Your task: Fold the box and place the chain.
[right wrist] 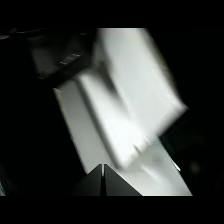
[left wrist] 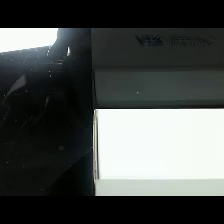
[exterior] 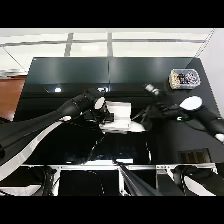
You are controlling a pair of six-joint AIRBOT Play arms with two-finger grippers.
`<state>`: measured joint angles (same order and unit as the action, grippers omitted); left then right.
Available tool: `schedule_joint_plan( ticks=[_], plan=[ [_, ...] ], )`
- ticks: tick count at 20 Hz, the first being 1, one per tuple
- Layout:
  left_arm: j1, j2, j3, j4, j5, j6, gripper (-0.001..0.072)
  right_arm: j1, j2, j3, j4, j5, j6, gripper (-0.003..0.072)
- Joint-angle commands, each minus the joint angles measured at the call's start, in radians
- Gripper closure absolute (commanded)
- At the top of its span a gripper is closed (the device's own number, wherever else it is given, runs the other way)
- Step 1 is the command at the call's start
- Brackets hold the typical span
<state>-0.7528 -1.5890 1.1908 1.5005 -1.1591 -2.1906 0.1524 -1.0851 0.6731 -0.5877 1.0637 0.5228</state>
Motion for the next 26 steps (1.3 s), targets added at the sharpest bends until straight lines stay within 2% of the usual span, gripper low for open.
schedule_joint_plan(
  ticks=[1, 2, 3, 4, 6, 9, 14, 15, 19, 20, 21, 22, 26],
  plan=[
    [0.0, -0.001, 0.0, 0.001, -0.003, 0.002, 0.0683, -0.246, 0.068, 0.033, -0.362, 0.04, 0.421, 0.0677],
    [0.0, -0.001, 0.0, 0.001, -0.002, 0.002, 0.0683, -0.314, 0.066, 0.012, -0.432, -0.013, 0.559, 0.0677],
    [0.0, -0.001, 0.0, 0.001, -0.002, 0.002, 0.0682, -0.377, 0.066, -0.029, -0.439, -0.055, 0.665, 0.0677],
    [0.0, -0.001, 0.0, 0.002, -0.003, 0.002, 0.0682, -0.409, 0.065, -0.077, -0.405, -0.065, 0.686, 0.0677],
    [0.0, -0.001, 0.0, 0.002, -0.002, 0.002, 0.0683, -0.385, 0.06, -0.161, -0.327, -0.053, 0.686, 0.0678],
    [0.0, -0.001, 0.0, 0.001, -0.001, 0.002, 0.0682, -0.246, 0.01, -0.24, -0.201, -0.086, 0.684, 0.0677],
    [0.0, -0.001, 0.0, 0.001, -0.002, 0.002, 0.0683, 0.026, -0.108, -0.226, 0.138, -0.258, 0.494, 0.0676],
    [0.0, -0.001, 0.0, 0.001, -0.002, 0.002, 0.0682, 0.037, -0.11, -0.216, 0.162, -0.256, 0.482, 0.0677],
    [0.0, -0.001, 0.0, 0.001, -0.002, 0.002, 0.0683, 0.002, -0.11, -0.147, 0.143, -0.122, 0.475, 0.0672],
    [0.0, -0.001, 0.0, 0.001, -0.002, 0.002, 0.0683, -0.003, -0.11, -0.138, 0.143, -0.096, 0.48, 0.05],
    [0.0, -0.001, 0.0, 0.001, -0.002, 0.002, 0.0682, -0.003, -0.11, -0.137, 0.145, -0.085, 0.49, 0.0219],
    [0.0, -0.001, 0.0, 0.0, -0.002, 0.002, 0.0682, -0.003, -0.11, -0.137, 0.144, -0.074, 0.492, 0.012],
    [0.0, -0.001, 0.0, -0.002, -0.002, 0.002, 0.0682, 0.0, -0.11, -0.137, 0.172, -0.055, 0.502, 0.0125]
  ],
)
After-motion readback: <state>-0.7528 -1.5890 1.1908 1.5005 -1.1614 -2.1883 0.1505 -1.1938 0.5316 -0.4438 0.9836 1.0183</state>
